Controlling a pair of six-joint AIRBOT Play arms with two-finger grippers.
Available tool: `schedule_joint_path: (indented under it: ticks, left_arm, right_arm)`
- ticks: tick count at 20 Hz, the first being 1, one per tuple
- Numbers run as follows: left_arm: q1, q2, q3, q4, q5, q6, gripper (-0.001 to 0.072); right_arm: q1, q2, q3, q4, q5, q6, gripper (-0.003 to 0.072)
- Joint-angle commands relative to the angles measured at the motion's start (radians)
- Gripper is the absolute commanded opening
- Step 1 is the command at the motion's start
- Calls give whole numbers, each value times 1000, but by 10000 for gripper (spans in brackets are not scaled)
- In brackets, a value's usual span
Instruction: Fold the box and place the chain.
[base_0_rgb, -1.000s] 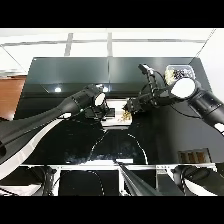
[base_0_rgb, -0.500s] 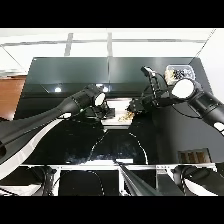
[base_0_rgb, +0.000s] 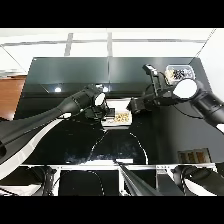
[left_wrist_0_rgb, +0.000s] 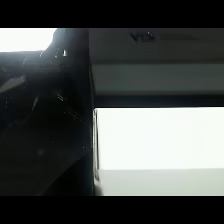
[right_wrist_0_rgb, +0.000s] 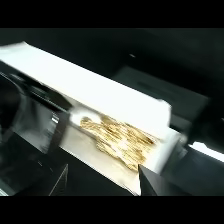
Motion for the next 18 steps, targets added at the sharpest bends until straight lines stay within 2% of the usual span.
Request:
schedule_joint_path:
  ticks: [1, 4, 6, 9, 10, 11, 12, 13, 15, 18]
  left_arm:
    - [-10, 1, 1, -8, -27, -68, 26]
    - [-73, 1, 0, 29, -18, -99, 27]
    - [-105, 1, 1, 42, 0, -109, 28]
    - [-102, 10, 1, 47, -6, -109, 29]
    - [-96, 18, 1, 47, -6, -109, 65]
    - [-89, 28, 1, 45, -4, -110, 261]
    - [-83, 44, 1, 44, -2, -109, 534]
    - [-79, 65, 1, 55, -3, -100, 683]
    - [-75, 127, -1, 105, -9, 22, 692]
    - [-72, 255, -19, 277, -118, 112, 692]
  right_arm:
    - [-92, 82, 0, -150, 189, 3, 469]
    - [-179, 193, -1, -278, 277, 14, 469]
    - [-221, 238, -1, -284, 294, 14, 468]
    - [-229, 248, -1, -274, 300, 14, 469]
    - [-227, 248, -2, -264, 294, 14, 469]
    - [-227, 248, -3, -256, 290, 14, 469]
    - [-227, 248, -3, -253, 288, 14, 469]
    - [-227, 248, -3, -253, 288, 15, 469]
    - [-228, 248, -3, -254, 293, 41, 469]
    - [-228, 248, -3, -302, 308, 41, 469]
